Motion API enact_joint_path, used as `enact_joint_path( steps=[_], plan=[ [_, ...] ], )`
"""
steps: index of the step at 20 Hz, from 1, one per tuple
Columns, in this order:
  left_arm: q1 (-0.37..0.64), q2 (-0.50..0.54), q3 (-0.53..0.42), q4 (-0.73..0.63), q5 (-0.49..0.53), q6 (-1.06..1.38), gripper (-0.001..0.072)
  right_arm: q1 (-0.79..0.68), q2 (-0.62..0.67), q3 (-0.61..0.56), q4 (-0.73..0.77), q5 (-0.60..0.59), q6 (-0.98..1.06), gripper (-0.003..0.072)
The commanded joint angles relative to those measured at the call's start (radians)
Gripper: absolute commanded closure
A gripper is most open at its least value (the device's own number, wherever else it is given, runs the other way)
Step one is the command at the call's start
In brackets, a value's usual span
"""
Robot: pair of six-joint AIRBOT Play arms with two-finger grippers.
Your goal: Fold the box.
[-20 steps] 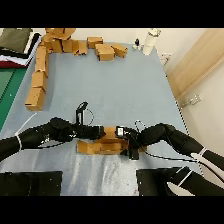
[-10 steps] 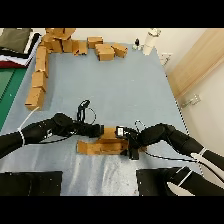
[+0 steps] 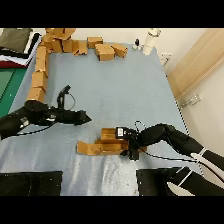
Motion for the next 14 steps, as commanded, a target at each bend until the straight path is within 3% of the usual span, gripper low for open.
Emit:
enact_joint_path(
  steps=[1, 3, 5, 7, 10, 12, 14],
  plan=[
    [0.109, 0.058, -0.021, 0.021, -0.232, 0.314, 0.0700, 0.000, -0.001, 0.000, 0.000, 0.003, 0.000, 0.0188],
    [0.109, 0.058, -0.046, 0.041, -0.409, 0.502, 0.0699, 0.000, -0.001, 0.000, 0.000, 0.003, 0.000, 0.0189],
    [0.049, 0.059, -0.050, 0.145, -0.437, 0.567, 0.0694, 0.000, -0.001, 0.000, -0.001, 0.003, 0.000, 0.0189],
    [-0.047, 0.058, -0.050, 0.235, -0.341, 0.581, 0.0173, 0.000, -0.001, 0.000, -0.001, 0.003, 0.000, 0.0189],
    [-0.210, 0.059, -0.050, 0.388, -0.222, 0.631, 0.0159, 0.000, -0.001, 0.000, -0.003, 0.003, 0.000, 0.0189],
    [-0.248, 0.059, -0.050, 0.480, -0.182, 0.644, 0.0157, 0.000, -0.001, 0.000, -0.004, 0.003, 0.000, 0.0189],
    [-0.253, 0.060, -0.050, 0.543, -0.119, 0.645, 0.0009, 0.000, -0.001, 0.000, -0.004, 0.003, 0.000, 0.0189]
  ],
)
